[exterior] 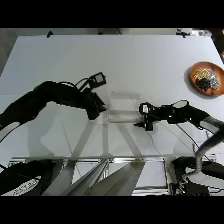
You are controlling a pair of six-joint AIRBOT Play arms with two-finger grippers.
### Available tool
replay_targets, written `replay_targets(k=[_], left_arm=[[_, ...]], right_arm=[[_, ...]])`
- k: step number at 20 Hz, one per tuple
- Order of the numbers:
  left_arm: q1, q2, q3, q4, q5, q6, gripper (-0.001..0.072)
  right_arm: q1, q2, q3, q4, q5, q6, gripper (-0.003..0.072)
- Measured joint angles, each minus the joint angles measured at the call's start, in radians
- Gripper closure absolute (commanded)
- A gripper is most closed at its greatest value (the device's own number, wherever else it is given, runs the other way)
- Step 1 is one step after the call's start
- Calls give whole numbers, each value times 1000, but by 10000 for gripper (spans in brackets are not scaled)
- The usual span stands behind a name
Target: Fold the box and place the chain.
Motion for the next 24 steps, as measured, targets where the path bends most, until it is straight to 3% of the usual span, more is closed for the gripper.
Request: replay_targets(k=[1,4,10,24], left_arm=[[37,12,0,0,32,-58,704],[144,31,-27,-2,129,-206,705],[309,23,-150,-7,167,-493,705],[256,-211,-184,-101,119,-621,705]], right_arm=[[0,0,0,0,0,0,268],[0,0,0,0,0,0,268],[0,0,0,0,0,0,268],[0,0,0,0,-1,0,268]])
